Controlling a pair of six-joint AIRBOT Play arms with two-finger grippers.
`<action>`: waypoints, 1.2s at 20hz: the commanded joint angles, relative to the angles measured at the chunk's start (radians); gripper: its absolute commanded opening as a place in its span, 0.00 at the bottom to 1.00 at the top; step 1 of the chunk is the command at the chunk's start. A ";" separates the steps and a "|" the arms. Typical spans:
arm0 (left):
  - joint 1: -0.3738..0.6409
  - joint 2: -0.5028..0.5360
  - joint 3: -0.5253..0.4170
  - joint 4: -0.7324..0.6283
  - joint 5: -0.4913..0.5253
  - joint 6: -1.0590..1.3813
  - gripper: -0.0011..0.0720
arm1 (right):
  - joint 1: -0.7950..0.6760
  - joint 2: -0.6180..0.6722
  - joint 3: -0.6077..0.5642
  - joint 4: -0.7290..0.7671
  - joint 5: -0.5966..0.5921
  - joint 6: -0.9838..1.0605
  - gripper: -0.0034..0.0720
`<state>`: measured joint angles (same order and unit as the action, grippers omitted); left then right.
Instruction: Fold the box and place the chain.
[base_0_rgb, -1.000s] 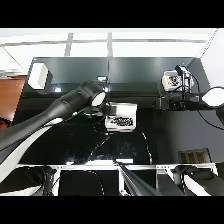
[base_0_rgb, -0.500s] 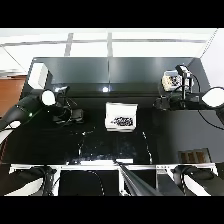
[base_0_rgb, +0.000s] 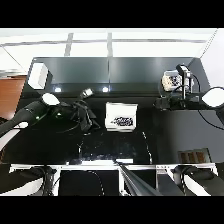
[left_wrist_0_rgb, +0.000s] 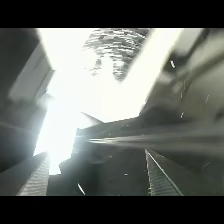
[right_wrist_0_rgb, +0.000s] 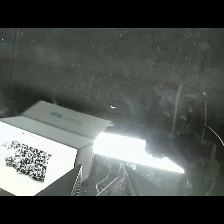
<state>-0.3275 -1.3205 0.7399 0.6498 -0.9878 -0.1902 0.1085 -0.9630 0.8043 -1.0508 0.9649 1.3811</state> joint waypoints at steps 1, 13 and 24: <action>-0.058 -0.035 0.013 -0.022 0.077 0.329 0.99 | 0.000 0.000 0.000 0.003 0.015 0.007 0.45; -0.097 -0.163 0.107 -0.056 0.066 0.429 0.99 | 0.000 0.000 0.000 0.003 0.023 0.014 0.45; -0.149 -0.164 0.106 -0.088 0.079 0.362 0.99 | 0.000 0.000 0.000 0.003 0.021 0.014 0.45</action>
